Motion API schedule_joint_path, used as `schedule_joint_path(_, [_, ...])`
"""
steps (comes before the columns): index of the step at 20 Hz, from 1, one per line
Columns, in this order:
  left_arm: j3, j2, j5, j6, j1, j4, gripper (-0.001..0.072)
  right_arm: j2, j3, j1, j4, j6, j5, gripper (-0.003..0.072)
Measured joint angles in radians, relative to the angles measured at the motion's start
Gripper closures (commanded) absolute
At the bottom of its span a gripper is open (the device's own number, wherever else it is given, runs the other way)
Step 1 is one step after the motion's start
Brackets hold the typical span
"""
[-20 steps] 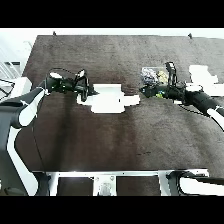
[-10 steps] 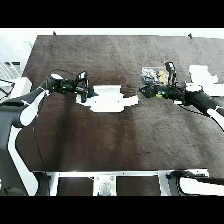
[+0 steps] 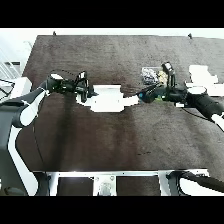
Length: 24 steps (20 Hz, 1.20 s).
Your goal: Fold the box and place the chain.
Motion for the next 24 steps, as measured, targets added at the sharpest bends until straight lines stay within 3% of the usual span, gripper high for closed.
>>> schedule_joint_path(2, [0.000, 0.000, 0.001, 0.000, 0.000, 0.000, 0.0689, 0.015, -0.032, 0.054, -0.035, -0.102, 0.014, 0.0071])
schedule_joint_path(4, [0.000, 0.000, 0.002, 0.000, 0.000, 0.000, 0.0689, 0.018, -0.054, 0.108, -0.082, -0.187, 0.014, 0.0063])
schedule_joint_path(5, [0.000, 0.000, 0.002, 0.000, 0.000, 0.000, 0.0689, 0.017, -0.061, 0.130, -0.104, -0.217, 0.006, -0.0027])
schedule_joint_path(16, [0.000, 0.000, 0.003, 0.000, 0.000, 0.000, 0.0689, -0.090, -0.076, 0.317, -0.207, -0.386, -0.222, -0.0027])
schedule_joint_path(24, [0.000, 0.000, 0.003, 0.000, 0.000, 0.000, 0.0689, -0.195, 0.023, 0.337, -0.185, -0.408, -0.286, -0.0026])
